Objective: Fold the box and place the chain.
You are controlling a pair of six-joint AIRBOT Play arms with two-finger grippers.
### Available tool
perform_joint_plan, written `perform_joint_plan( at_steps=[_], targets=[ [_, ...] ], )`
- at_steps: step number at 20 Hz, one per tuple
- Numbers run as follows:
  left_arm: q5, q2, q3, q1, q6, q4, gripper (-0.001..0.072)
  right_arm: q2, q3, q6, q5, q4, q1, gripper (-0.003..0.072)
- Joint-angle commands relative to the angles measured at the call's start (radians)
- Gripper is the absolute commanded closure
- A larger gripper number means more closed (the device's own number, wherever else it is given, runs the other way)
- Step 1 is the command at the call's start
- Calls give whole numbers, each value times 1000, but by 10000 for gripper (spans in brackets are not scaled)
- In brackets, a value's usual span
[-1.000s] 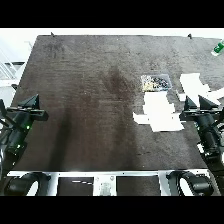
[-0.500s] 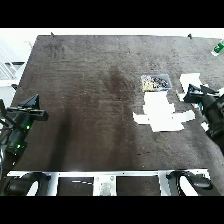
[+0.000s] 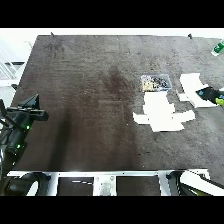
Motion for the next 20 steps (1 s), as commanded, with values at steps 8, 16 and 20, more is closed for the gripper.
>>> perform_joint_plan(
  at_steps=[8, 16, 20],
  targets=[
    [0, 1, 0, 0, 0, 0, 690, -283, 163, 18, 243, -307, -16, 147],
    [0, 1, 0, 0, 0, 0, 690, -418, 163, -13, 289, -223, 27, 149],
    [0, 1, 0, 0, 0, 0, 690, -454, 161, -39, 314, -172, 47, 172]
  ],
)
